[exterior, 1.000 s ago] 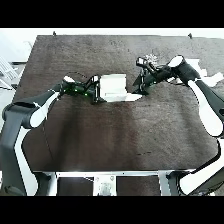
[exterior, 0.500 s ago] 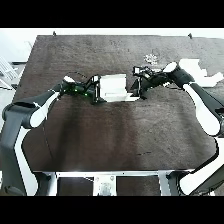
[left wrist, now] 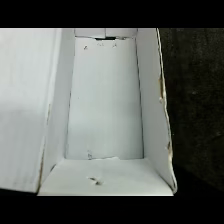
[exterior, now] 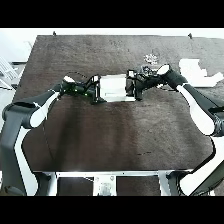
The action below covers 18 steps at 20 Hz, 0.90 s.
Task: Fold the box and place the chain.
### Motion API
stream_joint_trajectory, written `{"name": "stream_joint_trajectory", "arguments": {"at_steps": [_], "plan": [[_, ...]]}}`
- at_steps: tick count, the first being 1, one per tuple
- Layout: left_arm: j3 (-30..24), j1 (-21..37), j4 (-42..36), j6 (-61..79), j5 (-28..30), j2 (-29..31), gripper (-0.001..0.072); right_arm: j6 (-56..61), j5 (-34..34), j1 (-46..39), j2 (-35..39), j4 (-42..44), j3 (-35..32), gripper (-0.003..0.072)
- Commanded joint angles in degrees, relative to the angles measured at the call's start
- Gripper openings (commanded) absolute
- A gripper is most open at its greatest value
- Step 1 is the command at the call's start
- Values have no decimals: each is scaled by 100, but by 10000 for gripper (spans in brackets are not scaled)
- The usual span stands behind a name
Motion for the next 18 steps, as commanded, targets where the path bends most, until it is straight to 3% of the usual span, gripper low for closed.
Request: {"name": "stream_joint_trajectory", "arguments": {"at_steps": [1,3,4,6,8,10,13,15,18], "plan": [[0,-2,-4,-2,2,0,471,-9,-31,107,-94,313,9,261],[0,-2,-7,-2,0,-2,471,-7,-31,168,-133,378,7,264],[0,-2,-9,0,0,0,471,-7,-35,184,-151,393,9,327],[0,-2,-9,-2,0,-2,471,-7,-46,184,-151,391,9,566],[0,-2,-9,-2,0,0,471,-9,-55,118,-149,391,9,575],[0,-2,-9,-2,0,-2,471,-9,-52,72,-149,369,9,643],[0,-2,-9,-2,0,0,471,9,-31,35,-144,131,9,638],[0,-2,-9,-2,0,-2,471,85,114,-15,-83,-120,9,398],[0,-2,-11,-2,2,-2,471,555,525,-155,140,-426,9,144]]}}
